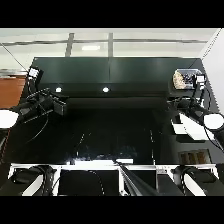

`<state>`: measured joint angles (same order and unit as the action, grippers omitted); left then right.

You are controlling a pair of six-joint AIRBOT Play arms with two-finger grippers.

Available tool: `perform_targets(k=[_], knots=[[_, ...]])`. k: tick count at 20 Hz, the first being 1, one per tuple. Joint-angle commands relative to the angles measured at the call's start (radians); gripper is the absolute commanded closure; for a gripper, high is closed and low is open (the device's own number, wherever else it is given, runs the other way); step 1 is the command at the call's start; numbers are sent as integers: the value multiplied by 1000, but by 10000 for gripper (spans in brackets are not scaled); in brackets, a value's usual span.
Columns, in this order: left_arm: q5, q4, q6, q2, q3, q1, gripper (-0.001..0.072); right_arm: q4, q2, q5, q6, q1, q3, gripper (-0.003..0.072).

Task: Fold the box and place the chain.

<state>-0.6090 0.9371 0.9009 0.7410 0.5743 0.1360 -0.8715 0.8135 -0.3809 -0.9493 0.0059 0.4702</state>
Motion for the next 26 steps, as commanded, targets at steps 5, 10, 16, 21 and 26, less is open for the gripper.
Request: perform_targets(k=[5,10,16,21,26], knots=[[0,0,0,-1,0,-1,683,0,-1,0,0,0,0,672],[0,0,0,-1,0,-1,683,0,-1,0,0,0,0,672],[8,-3,0,0,0,-1,683,8,-1,0,0,1,0,672],[3,-3,0,23,0,-1,683,24,-1,0,0,1,0,672],[12,-5,1,72,0,-1,438,89,2,76,0,0,0,623]])
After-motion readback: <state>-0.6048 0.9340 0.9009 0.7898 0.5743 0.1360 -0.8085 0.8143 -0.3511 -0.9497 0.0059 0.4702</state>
